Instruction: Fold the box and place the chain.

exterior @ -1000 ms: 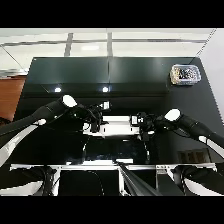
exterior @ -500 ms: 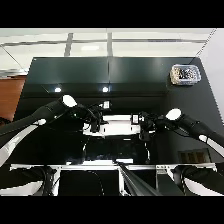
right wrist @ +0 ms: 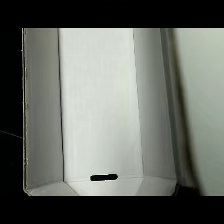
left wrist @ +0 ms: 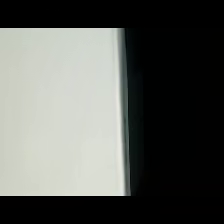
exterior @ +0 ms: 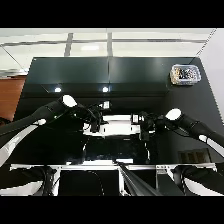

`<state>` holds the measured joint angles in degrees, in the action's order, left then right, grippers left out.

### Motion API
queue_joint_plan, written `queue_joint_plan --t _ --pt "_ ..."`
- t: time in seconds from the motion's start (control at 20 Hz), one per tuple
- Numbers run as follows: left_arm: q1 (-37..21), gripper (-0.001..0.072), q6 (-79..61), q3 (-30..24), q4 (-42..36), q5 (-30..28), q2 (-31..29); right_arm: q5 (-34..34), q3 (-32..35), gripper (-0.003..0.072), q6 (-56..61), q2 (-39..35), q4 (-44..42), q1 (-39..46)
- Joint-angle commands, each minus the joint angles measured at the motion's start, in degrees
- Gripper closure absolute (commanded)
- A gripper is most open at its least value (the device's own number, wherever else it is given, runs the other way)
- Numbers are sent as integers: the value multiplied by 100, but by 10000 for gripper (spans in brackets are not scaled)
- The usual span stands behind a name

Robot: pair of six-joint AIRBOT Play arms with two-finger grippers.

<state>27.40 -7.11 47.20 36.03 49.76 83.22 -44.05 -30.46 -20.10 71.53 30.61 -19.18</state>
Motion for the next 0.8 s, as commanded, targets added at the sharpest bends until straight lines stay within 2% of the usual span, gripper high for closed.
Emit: queue_joint_plan --t 0.0,0.65,0.7,0.75 --pt "-2 678 2 2 0 0 0 160 2 -19 131 15 120 -109" --pt "-2 674 4 2 0 28 0 208 2 -18 186 17 160 -136" --pt "-2 673 4 2 0 39 0 205 2 65 188 17 162 -136" --pt "-2 672 7 2 0 55 0 184 2 234 188 17 188 -136"
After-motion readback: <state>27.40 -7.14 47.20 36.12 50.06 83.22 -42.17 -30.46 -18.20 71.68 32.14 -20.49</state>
